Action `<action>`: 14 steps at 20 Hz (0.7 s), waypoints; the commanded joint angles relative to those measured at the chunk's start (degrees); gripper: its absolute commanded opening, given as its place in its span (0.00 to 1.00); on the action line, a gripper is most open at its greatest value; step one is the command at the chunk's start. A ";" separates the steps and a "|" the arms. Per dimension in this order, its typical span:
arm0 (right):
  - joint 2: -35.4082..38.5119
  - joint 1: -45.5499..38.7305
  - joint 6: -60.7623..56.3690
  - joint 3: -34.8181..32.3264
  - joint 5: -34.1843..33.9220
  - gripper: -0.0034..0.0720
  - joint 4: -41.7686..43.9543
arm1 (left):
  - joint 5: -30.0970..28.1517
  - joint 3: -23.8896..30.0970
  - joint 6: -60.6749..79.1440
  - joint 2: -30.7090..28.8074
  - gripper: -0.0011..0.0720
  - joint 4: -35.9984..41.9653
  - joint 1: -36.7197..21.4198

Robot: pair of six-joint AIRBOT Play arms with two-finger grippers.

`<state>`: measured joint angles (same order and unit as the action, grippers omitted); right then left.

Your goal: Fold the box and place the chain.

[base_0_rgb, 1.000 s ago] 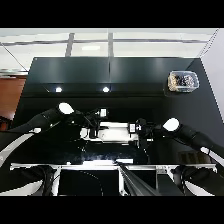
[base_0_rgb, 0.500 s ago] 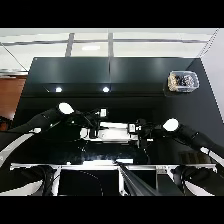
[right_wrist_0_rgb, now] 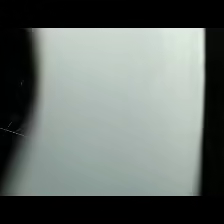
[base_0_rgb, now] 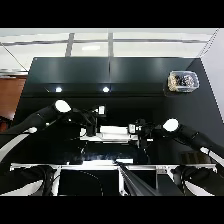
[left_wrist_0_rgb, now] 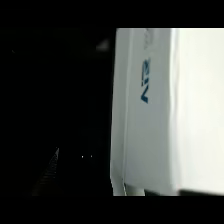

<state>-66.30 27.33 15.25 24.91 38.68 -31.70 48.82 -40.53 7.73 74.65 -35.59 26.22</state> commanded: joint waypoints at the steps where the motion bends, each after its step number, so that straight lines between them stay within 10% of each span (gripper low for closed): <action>1: -0.04 0.04 -0.02 -0.02 0.35 0.65 -0.13 | 3.52 -0.66 -8.13 -6.03 0.80 -8.61 -3.26; 6: -0.04 0.04 -0.02 -0.02 0.35 0.65 -0.15 | 16.81 -0.57 -31.28 -14.75 0.72 -21.22 -6.56; 8: -0.04 0.04 -0.02 -0.02 0.35 0.65 -0.17 | 22.71 -0.52 -42.03 -15.08 0.10 -19.89 -5.95; 11: -0.04 0.04 -0.04 -0.02 0.35 0.65 -0.17 | 29.86 2.03 -42.84 -14.56 0.05 -12.61 -0.90; 14: -0.04 0.04 -0.04 -0.02 0.35 0.65 -0.15 | 19.85 5.92 -42.38 -14.53 0.05 -0.26 7.04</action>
<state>-66.32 27.33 15.22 24.88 39.09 -31.88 72.47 -37.34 -31.88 60.40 -46.00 27.75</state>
